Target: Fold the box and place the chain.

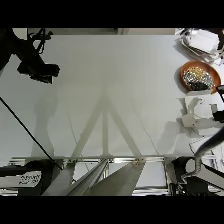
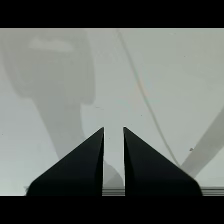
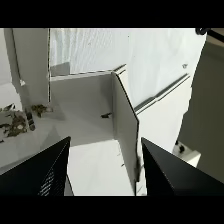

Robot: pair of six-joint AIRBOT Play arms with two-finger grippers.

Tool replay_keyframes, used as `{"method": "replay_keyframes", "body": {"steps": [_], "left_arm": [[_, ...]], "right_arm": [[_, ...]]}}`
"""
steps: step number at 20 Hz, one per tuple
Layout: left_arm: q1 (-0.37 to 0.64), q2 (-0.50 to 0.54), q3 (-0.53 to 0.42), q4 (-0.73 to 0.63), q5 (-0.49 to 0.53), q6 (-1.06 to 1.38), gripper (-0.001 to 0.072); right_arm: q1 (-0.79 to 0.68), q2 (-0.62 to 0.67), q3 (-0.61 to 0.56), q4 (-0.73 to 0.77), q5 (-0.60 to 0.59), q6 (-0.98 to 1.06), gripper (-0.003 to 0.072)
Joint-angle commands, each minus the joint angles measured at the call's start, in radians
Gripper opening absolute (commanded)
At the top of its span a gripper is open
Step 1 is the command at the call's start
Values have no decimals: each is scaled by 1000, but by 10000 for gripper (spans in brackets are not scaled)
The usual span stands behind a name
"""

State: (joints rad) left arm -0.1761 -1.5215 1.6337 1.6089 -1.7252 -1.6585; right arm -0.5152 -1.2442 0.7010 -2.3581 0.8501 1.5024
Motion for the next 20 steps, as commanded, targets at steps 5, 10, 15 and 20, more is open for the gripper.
{"method": "replay_keyframes", "body": {"steps": [5, 10, 15, 20], "left_arm": [[0, 1, 0, 0, 0, 0, 133], [0, 1, 0, 0, 0, 0, 133], [0, 1, 0, 0, 0, 0, 133], [0, 1, 0, 0, 0, 0, 133]], "right_arm": [[-5, -9, 38, -16, -42, 8, 279], [9, -15, 39, -10, 38, 3, 17], [115, 111, 39, 351, 73, -152, 14], [286, 311, -32, 895, 62, -303, 13]]}}
